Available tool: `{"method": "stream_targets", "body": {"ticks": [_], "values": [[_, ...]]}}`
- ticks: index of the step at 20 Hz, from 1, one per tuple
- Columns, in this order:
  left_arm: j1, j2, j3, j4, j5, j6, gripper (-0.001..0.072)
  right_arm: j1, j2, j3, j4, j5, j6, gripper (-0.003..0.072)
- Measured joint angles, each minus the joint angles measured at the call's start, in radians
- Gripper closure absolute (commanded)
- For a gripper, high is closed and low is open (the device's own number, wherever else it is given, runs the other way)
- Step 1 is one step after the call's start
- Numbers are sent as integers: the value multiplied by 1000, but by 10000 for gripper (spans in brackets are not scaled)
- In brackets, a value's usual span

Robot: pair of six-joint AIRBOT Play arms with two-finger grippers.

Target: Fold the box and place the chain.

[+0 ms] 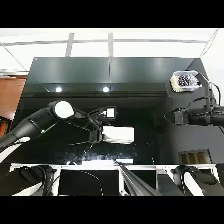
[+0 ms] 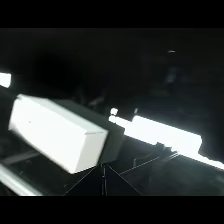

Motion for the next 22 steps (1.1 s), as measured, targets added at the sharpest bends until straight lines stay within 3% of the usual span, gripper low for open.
{"method": "stream_targets", "body": {"ticks": [10, 22], "values": [[-52, -110, 56, -6, 39, -71, -2, -36, 3, 0, -17, -1, 6, 674], [-104, -137, 58, 13, 82, -74, -3, -37, 3, 0, -18, -2, 7, 674]]}}
